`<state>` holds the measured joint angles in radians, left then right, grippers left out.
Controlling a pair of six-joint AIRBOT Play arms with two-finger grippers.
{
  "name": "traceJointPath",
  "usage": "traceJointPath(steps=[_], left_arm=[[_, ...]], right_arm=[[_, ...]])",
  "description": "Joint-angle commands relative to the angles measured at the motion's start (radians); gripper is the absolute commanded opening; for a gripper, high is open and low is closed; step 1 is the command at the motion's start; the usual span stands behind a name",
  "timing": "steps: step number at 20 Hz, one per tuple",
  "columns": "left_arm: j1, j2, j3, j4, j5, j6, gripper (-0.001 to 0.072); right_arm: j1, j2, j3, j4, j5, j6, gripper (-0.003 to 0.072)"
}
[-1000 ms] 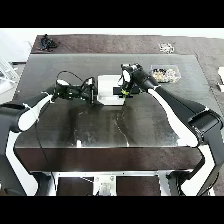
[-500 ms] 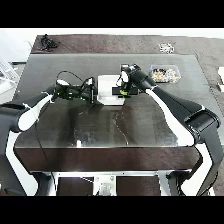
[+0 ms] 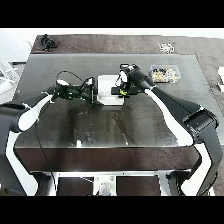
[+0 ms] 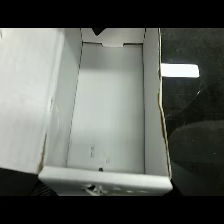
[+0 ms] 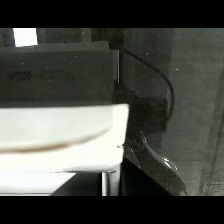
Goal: Fold the box and place the chain.
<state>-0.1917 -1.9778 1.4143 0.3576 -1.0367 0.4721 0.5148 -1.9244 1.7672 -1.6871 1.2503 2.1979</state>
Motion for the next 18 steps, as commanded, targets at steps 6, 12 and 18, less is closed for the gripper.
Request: traceJointPath(steps=[6,12,18], left_arm=[[0.001,0.000,0.000,0.000,0.000,0.000,0.0540],[0.001,0.001,0.000,0.000,0.000,0.000,0.0541],[0.001,0.001,0.000,0.000,0.000,0.000,0.0541]], right_arm=[[0.002,-0.003,0.001,0.008,0.025,0.001,0.0006],[0.001,0.008,0.002,0.005,0.062,0.008,0.0242],[0.001,0.032,0.058,-0.008,0.069,0.027,0.0305]])
